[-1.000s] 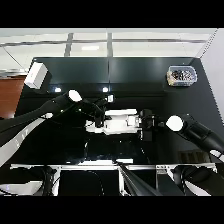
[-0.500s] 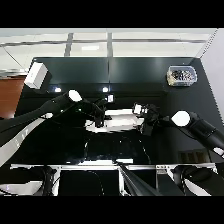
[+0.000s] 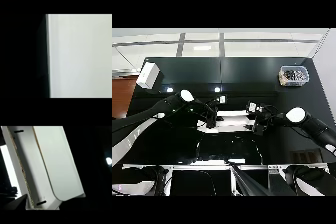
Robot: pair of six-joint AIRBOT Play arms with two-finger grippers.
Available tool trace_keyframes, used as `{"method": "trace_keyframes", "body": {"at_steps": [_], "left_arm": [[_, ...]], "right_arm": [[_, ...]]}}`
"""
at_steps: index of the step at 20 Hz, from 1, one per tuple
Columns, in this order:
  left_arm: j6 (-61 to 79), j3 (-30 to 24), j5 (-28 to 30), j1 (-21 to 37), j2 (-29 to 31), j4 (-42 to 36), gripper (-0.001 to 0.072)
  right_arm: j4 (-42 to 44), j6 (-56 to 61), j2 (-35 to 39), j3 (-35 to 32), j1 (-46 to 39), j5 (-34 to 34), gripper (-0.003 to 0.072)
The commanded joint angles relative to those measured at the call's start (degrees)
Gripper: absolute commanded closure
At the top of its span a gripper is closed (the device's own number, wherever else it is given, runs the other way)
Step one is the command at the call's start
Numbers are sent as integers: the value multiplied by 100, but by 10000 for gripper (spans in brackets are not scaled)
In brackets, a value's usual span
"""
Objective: Fold the box and place the chain.
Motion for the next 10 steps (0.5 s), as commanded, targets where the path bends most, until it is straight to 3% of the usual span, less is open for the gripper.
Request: {"method": "trace_keyframes", "body": {"at_steps": [1,5,10], "left_arm": [[157,74,-166,4,7,116,685],[153,74,485,2,-2,111,685],[131,74,380,2,-2,111,685]], "right_arm": [[730,-809,-170,2,-297,544,-12],[728,-1158,-560,-46,-297,669,-12],[859,-1958,-984,-46,-299,492,-12]]}}
